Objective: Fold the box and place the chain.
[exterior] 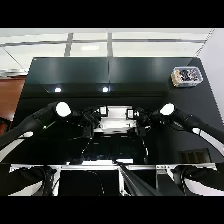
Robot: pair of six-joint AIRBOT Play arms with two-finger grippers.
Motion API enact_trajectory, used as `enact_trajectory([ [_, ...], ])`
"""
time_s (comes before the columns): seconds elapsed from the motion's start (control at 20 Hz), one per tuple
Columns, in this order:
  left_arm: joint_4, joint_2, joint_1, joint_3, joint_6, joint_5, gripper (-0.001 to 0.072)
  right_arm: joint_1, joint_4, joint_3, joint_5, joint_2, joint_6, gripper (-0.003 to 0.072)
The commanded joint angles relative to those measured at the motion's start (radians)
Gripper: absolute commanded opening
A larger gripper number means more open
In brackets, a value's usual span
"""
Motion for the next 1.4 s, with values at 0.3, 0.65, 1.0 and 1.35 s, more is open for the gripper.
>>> enact_trajectory([
  [0.3, -0.15, -0.031, -0.025, 0.0, 0.0, 0.042, 0.0103, 0.001, 0.0, 0.0, 0.0, -0.001, 0.0, 0.0128],
  [0.65, -0.259, -0.09, -0.024, 0.0, -0.001, 0.031, 0.0038, 0.001, 0.0, 0.0, 0.001, -0.001, 0.0, 0.0128],
  [1.0, -0.232, -0.081, -0.019, 0.002, -0.027, 0.024, 0.0032, 0.001, 0.0, 0.0, 0.0, -0.001, 0.0, 0.0128],
  [1.35, 0.114, 0.135, 0.071, 0.003, -0.349, -0.021, 0.0027, 0.001, 0.0, 0.0, 0.0, -0.001, 0.0, 0.0128],
])
